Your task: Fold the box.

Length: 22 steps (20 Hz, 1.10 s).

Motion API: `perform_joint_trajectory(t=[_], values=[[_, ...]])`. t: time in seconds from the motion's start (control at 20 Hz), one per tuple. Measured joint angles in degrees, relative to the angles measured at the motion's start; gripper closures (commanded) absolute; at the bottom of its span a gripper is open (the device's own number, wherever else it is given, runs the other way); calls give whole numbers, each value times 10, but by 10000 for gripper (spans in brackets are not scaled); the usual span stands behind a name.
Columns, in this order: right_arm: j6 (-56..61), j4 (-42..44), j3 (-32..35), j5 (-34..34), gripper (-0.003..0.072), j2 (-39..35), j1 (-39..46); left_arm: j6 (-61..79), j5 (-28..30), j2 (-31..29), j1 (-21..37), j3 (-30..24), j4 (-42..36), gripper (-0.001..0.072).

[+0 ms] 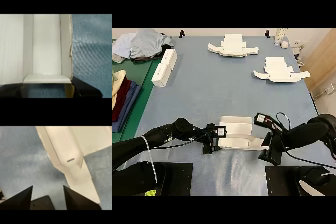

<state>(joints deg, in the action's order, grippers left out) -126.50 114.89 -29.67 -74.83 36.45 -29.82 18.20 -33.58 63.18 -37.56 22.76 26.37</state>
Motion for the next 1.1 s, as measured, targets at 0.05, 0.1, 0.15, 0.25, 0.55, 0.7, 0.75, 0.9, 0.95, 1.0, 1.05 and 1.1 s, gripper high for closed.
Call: perform_joint_trajectory(t=[0.05, 0.1, 0.15, 0.25, 0.55, 0.7, 0.75, 0.9, 0.95, 1.0, 1.05, 1.1], values=[[-22, -18, 11, 15, 87, -1, -7, 0, 0, 0, 0, 0, 0, 289], [-45, -38, 23, 36, 87, -2, -15, 0, 0, 0, 0, 0, 0, 290], [-66, -56, 33, 59, 87, -2, -22, 0, 0, 0, 0, 0, 0, 290], [-110, -78, 54, 113, 87, -1, -32, 0, 0, 0, 0, 0, 0, 289], [-216, -71, 80, 234, 106, 35, -41, 0, 0, 0, 0, 0, 0, 289], [-247, -56, 82, 266, 278, 52, -42, 0, 0, 0, 0, 0, 0, 289], [-253, -51, 82, 273, 361, 56, -42, 0, 0, 0, 0, 0, 0, 290], [-265, -35, 83, 285, 578, 61, -42, 0, 0, 0, 0, 0, 0, 289], [-266, -28, 83, 286, 632, 61, -42, 0, 0, 0, 0, 0, 0, 289], [-267, -22, 83, 285, 652, 62, -42, -2, 0, 0, 0, 0, 0, 289], [-269, -15, 83, 285, 652, 63, -42, -2, 0, 0, 0, 0, 0, 289], [-270, -6, 83, 287, 652, 64, -42, -1, 0, 0, 0, 0, 0, 289]])
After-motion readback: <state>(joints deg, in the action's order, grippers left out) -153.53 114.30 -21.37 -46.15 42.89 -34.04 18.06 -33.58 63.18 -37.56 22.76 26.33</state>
